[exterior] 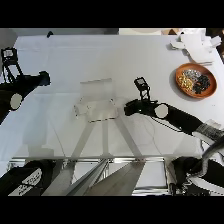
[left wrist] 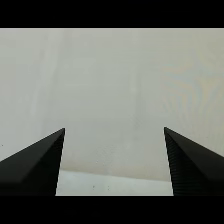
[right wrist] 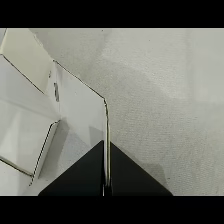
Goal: Fold the box and place the chain.
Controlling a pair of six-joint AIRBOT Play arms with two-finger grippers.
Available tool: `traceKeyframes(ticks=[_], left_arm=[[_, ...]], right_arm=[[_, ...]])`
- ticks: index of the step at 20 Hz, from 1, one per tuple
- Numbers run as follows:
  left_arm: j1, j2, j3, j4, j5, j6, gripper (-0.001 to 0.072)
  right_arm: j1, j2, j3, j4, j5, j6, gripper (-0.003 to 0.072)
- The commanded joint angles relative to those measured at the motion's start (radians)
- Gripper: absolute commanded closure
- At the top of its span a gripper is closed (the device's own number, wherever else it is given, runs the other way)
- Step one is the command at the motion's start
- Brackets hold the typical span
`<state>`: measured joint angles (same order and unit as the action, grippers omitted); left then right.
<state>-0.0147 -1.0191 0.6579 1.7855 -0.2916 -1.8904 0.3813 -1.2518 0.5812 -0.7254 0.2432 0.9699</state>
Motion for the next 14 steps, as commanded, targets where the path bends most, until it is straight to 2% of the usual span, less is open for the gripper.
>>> traceKeyframes(ticks=[1,5,8,9,10,11,12,13,14], left_arm=[[0.001,0.0,0.001,0.0,0.005,0.001,0.0012],[0.002,0.0,0.001,0.0,0.0,0.0,0.0013],[0.0,0.0,0.001,-0.001,-0.047,0.0,0.0019],[0.0,0.0,0.001,0.0,-0.074,0.007,0.0103],[0.0,0.0,0.001,0.0,-0.105,0.023,0.0241],[0.0,0.0,0.001,-0.001,-0.138,0.068,0.0274],[-0.003,0.0,0.001,0.0,-0.166,0.107,0.0273],[-0.011,0.0,0.001,-0.003,-0.191,0.163,0.0262],[-0.019,0.0,0.001,-0.011,-0.203,0.224,0.0217]], right_arm=[[0.001,0.001,0.0,-0.001,0.0,0.002,0.0677],[0.001,0.001,0.0,-0.001,0.0,0.002,0.0677],[0.001,0.001,0.0,-0.001,0.0,0.002,0.0677],[0.001,0.001,0.0,-0.001,0.0,0.002,0.0677],[0.001,0.001,0.0,-0.001,0.0,0.002,0.0677],[0.001,0.001,0.0,-0.001,0.0,0.002,0.0677],[0.001,0.001,0.0,-0.001,0.0,0.002,0.0677],[0.001,0.001,0.0,-0.001,0.0,0.002,0.0677],[0.001,0.001,0.0,-0.001,0.0,0.002,0.0677]])
